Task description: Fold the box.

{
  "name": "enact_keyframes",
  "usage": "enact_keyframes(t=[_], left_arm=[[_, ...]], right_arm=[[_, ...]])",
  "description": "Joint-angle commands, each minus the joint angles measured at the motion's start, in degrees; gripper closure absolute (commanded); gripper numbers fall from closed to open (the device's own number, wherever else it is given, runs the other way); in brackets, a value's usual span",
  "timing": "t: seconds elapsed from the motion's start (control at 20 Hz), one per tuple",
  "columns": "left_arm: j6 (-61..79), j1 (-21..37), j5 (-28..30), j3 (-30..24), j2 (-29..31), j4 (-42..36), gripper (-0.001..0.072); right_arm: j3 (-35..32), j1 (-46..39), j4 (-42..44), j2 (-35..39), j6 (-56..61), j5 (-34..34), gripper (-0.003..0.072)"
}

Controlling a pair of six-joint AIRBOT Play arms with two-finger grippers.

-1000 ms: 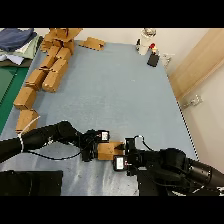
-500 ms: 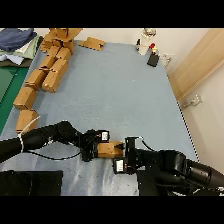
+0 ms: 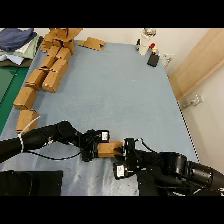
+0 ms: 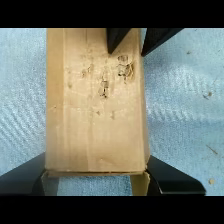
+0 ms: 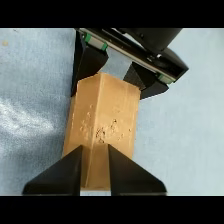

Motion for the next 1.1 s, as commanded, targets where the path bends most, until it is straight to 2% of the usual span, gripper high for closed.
enact_keyframes(t=[0.0, 0.65, 1.05], left_arm=[[0.04, 0.07, 0.00, 0.07, -0.02, 0.02, 0.0198], [0.04, 0.04, 0.00, 0.07, -0.02, 0.02, 0.0198], [0.04, 0.07, 0.00, 0.07, -0.02, 0.02, 0.0198]], right_arm=[[0.11, 0.11, -2.49, 1.38, 0.04, -1.42, 0.0473], [1.88, 0.09, -4.92, 2.29, 0.04, -1.09, 0.0473], [1.86, 0.07, -7.78, 2.12, 0.07, -0.31, 0.0525]])
